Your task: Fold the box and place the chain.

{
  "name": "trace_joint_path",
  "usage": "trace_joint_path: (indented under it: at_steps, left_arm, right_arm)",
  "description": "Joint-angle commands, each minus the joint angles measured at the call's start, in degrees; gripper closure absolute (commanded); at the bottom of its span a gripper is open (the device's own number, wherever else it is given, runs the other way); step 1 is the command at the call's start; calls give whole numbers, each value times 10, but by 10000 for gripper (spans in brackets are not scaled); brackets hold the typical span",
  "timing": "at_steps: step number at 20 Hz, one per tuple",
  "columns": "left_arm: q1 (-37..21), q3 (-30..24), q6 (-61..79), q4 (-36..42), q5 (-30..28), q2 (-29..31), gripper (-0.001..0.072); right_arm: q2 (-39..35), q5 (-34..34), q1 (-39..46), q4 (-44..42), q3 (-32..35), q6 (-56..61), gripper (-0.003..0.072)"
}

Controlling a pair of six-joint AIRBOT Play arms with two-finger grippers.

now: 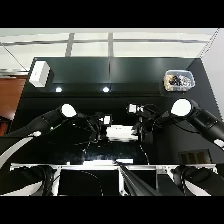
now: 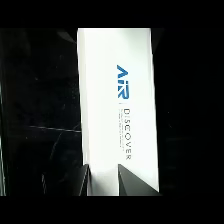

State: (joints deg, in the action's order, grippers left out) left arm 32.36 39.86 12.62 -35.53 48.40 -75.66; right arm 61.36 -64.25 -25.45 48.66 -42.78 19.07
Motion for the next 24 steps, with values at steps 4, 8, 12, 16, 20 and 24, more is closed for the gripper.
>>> trace_joint_path:
  at_steps: [4, 8, 12, 16, 20, 24]
  left_arm:
    - [1, 1, 0, 0, 1, 0, 198]
    - [1, 1, 0, 0, 1, 0, 198]
    - [1, 1, 0, 0, 1, 0, 198]
    - [1, 1, 0, 0, 3, 0, 198]
    - [1, 1, 0, 0, 3, 0, 198]
    - [1, 1, 0, 0, 3, 0, 198]
  right_arm:
    - [0, 21, -5, 14, 0, 1, 487]
    - [0, 21, -5, 13, 0, 2, 487]
    - [0, 22, -5, 16, 0, 2, 487]
    - [0, 24, -5, 15, 1, 2, 487]
    - [0, 29, -5, 13, 8, 2, 486]
    - [0, 29, -17, 14, 11, 2, 483]
